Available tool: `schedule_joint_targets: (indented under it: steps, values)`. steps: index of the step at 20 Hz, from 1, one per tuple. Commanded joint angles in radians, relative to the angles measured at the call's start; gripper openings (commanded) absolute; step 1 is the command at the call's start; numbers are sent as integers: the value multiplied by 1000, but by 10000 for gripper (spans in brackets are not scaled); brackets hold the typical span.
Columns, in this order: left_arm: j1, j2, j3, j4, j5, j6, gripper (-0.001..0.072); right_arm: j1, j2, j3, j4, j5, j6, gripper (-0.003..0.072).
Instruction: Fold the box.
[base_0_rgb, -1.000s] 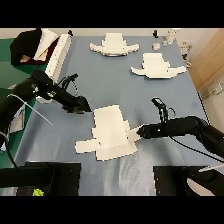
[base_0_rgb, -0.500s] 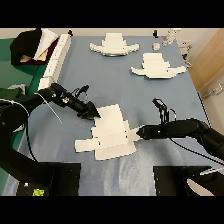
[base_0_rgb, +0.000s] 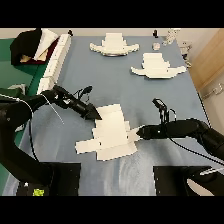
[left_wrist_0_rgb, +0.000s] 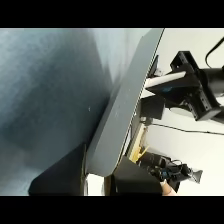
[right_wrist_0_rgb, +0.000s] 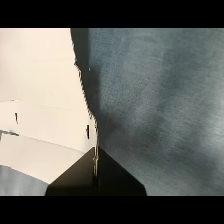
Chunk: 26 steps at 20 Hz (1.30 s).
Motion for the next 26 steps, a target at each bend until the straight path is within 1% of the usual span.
schedule_joint_targets:
  steps: [1,5,10,11,12,16,18,19,20,21,22,24,26]
  values:
    - [0,-2,0,0,-52,30,167,1,1,0,0,1,1,-1]
    - [-4,-2,0,1,-66,37,167,1,1,0,0,1,1,-1]
    - [-50,-2,0,8,-58,71,165,1,1,0,0,1,1,-1]
    - [-50,-2,0,7,-53,71,120,1,1,0,0,1,1,-1]
    - [-49,-2,0,8,-55,91,14,1,1,0,-3,1,1,-1]
    - [-50,-2,0,6,-33,93,15,1,1,0,-6,2,0,3]
    - [-50,-2,0,-5,-52,84,15,1,1,1,-47,9,0,13]
    - [-50,0,2,-33,-71,131,14,0,1,7,-100,8,0,153]
    - [-50,5,11,-60,-97,201,12,-1,1,16,-166,9,0,317]
    - [-50,19,26,-86,-105,250,11,-1,1,30,-254,9,3,344]
    - [-50,43,40,-100,-99,294,11,-1,0,43,-353,10,45,345]
    - [-50,113,51,-101,-61,418,10,-10,-1,74,-618,7,249,344]
    - [-59,174,50,-80,-34,504,10,-33,-1,100,-852,9,462,345]
